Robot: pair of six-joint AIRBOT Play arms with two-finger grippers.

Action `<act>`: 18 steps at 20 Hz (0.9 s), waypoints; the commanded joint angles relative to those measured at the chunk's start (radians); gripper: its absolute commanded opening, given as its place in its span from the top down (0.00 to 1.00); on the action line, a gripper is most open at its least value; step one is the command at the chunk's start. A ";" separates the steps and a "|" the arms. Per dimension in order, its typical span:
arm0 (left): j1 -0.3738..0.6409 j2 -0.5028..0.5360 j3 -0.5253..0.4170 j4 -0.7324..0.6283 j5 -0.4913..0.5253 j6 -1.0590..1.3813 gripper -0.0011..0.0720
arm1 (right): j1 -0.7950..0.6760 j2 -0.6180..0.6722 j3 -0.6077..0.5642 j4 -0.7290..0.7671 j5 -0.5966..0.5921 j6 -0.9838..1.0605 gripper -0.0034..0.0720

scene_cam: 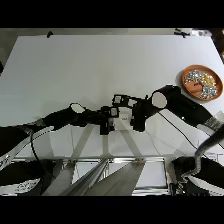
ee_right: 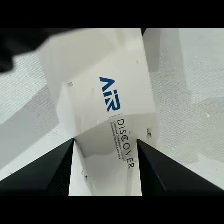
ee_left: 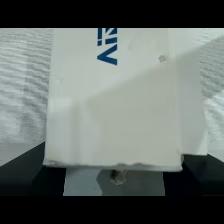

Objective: Fold the box and place the chain.

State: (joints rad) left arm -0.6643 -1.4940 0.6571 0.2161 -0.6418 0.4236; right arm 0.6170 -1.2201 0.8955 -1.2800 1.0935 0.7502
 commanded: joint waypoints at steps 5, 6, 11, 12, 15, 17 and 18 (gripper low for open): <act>0.000 0.000 0.000 0.001 -0.002 0.002 0.75 | 0.001 0.067 0.000 -0.037 -0.024 0.013 0.51; 0.000 0.000 0.000 0.002 -0.002 0.002 0.75 | 0.001 0.074 0.000 -0.037 -0.026 0.013 0.51; 0.000 0.000 0.000 0.002 -0.002 0.002 0.75 | 0.001 0.075 0.000 -0.052 -0.084 0.066 0.51; 0.000 0.000 0.000 0.002 -0.002 0.002 0.75 | 0.001 0.075 0.000 -0.053 -0.093 0.066 0.51; 0.000 0.000 0.000 0.002 -0.002 0.002 0.75 | 0.001 0.072 -0.019 -0.053 -0.116 0.076 0.51; 0.000 0.000 0.000 0.001 -0.002 0.002 0.75 | 0.001 0.072 -0.044 -0.051 -0.153 0.092 0.51; 0.000 0.000 0.000 0.001 -0.002 0.002 0.75 | 0.001 0.072 -0.051 -0.051 -0.152 0.092 0.51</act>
State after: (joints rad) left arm -0.6636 -1.4940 0.6571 0.2161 -0.6426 0.4244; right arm 0.6174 -1.1477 0.8665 -1.3296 0.9836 0.8249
